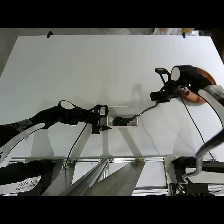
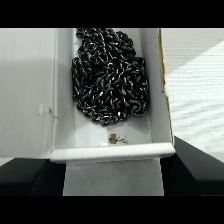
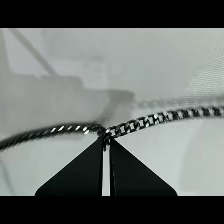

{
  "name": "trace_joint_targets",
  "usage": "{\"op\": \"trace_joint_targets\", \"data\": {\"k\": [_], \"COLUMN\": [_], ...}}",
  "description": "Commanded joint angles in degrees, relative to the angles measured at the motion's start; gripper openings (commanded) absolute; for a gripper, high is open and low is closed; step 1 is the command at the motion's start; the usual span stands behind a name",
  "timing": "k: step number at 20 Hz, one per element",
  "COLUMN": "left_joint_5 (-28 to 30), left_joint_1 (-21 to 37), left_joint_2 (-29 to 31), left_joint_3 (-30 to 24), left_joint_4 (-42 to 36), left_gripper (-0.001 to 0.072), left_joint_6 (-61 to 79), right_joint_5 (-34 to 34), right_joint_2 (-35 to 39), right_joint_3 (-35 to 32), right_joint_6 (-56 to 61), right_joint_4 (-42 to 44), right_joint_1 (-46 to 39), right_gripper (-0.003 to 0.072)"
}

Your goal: Fold the box and place the chain.

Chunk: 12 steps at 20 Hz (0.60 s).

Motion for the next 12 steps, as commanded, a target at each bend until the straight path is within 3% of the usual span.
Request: {"op": "trace_joint_targets", "data": {"k": [1, 7, 12], "left_joint_5": [0.0, 0.0, 0.02], "left_joint_1": [0.02, 0.02, 0.02], "left_joint_2": [0.04, 0.04, 0.04], "left_joint_3": [0.04, 0.04, 0.04], "left_joint_4": [0.0, 0.0, 0.0], "left_gripper": [0.025, 0.025, 0.025], "left_joint_6": [0.02, 0.02, 0.0], "right_joint_5": [3.48, 6.97, 4.48], "right_joint_2": [8.83, 26.08, 32.37], "right_joint_3": [0.07, 0.07, 0.07], "right_joint_6": [-1.11, -1.22, -0.42], "right_joint_4": [0.72, 11.82, 16.9], "right_joint_1": [4.33, 13.62, 22.69], "right_gripper": [0.0016, 0.0016, 0.0017]}}
